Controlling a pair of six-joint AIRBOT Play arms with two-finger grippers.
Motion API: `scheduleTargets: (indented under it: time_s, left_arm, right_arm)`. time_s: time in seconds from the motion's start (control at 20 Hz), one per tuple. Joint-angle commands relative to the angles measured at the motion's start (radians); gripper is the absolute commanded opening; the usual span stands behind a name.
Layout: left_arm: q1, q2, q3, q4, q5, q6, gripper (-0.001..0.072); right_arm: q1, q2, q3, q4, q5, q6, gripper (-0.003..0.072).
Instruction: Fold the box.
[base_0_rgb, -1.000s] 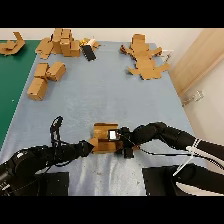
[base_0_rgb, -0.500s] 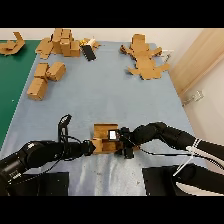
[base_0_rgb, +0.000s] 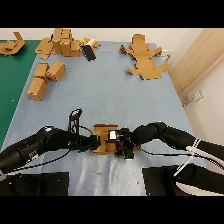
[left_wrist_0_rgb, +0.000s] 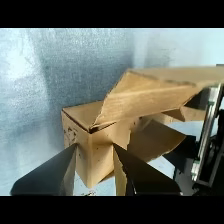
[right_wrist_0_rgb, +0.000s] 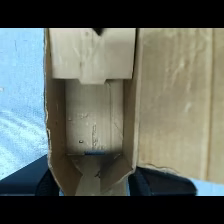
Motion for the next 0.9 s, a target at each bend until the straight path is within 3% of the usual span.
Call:
scheduleTargets:
  time_s: [0.0,0.6,0.85]
  left_arm:
    - [0.0,-0.062,0.053,0.037,-0.034,-0.063,0.0358]
    - [-0.125,-0.2,0.191,0.269,-0.209,-0.369,0.034]
    - [-0.164,-0.316,0.295,0.33,-0.319,-0.43,0.0339]
  right_arm:
    - [0.001,-0.001,-0.001,-0.001,-0.001,0.0,0.0522]
    - [0.001,-0.001,-0.001,-0.001,-0.001,0.0,0.0521]
    - [0.001,-0.001,-0.001,-0.001,-0.001,0.0,0.0522]
